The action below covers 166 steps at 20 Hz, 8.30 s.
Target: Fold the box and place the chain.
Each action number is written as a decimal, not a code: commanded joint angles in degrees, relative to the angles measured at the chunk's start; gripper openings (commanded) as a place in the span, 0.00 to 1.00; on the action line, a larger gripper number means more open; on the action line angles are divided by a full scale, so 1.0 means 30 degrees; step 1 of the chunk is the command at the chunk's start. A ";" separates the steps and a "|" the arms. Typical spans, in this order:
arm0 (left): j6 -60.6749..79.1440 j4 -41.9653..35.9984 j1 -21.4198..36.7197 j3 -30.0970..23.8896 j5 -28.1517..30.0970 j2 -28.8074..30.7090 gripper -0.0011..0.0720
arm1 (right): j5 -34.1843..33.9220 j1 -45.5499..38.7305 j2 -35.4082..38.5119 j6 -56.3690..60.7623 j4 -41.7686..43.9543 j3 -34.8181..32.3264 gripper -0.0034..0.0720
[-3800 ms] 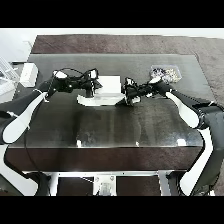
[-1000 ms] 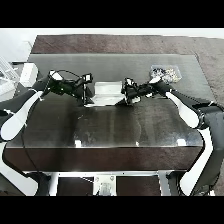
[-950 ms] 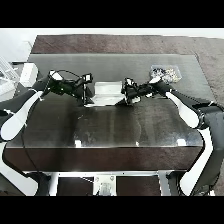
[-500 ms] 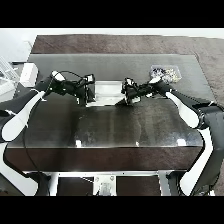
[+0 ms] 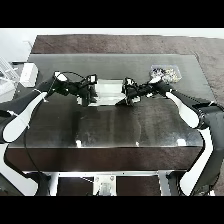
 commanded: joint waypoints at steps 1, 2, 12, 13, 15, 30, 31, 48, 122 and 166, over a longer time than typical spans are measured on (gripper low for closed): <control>0.0831 -0.1297 -0.0029 0.0007 -0.0117 0.0000 0.54 | 0.0000 0.0022 -0.0007 0.0000 0.0000 0.0007 0.70; 0.0911 -0.1362 -0.0036 0.0007 -0.0124 0.0000 0.54 | 0.0000 0.0022 -0.0007 0.0000 0.0000 0.0007 0.70; 0.0976 -0.1625 -0.0029 0.0000 0.0022 -0.0831 0.78 | 0.0000 0.0022 -0.0007 0.0000 -0.0007 0.0007 0.70; 0.0976 -0.1639 -0.0029 0.0007 0.0022 -0.0874 0.78 | 0.0000 0.0022 -0.0007 0.0000 0.0000 0.0007 0.70; 0.0984 -0.1676 -0.0029 0.0022 0.0219 -0.0874 0.78 | 0.0000 0.0022 -0.0007 0.0000 0.0000 0.0007 0.70; 0.2455 -0.0816 0.0284 0.0102 -0.0182 -0.0255 0.04 | 0.0000 0.0022 -0.0007 0.0000 -0.0007 0.0007 0.70; 0.2463 -0.0714 0.0590 0.0109 -0.0240 -0.0168 0.04 | 0.0000 0.0022 -0.0007 0.0000 0.0000 0.0007 0.70; -1.0542 -0.1676 0.3563 0.0095 0.0816 0.3038 0.04 | 0.0000 0.0022 -0.0007 0.0000 -0.0007 0.0007 0.70; -2.2972 -0.6805 0.2193 -0.5617 0.2288 0.3177 0.70 | 0.0000 0.0022 -0.0007 0.0000 0.0000 0.0007 0.70; -3.3580 0.5282 -0.2106 -0.0947 0.3388 0.2477 0.69 | 0.0000 0.0022 -0.0007 0.0000 0.0000 0.0007 0.70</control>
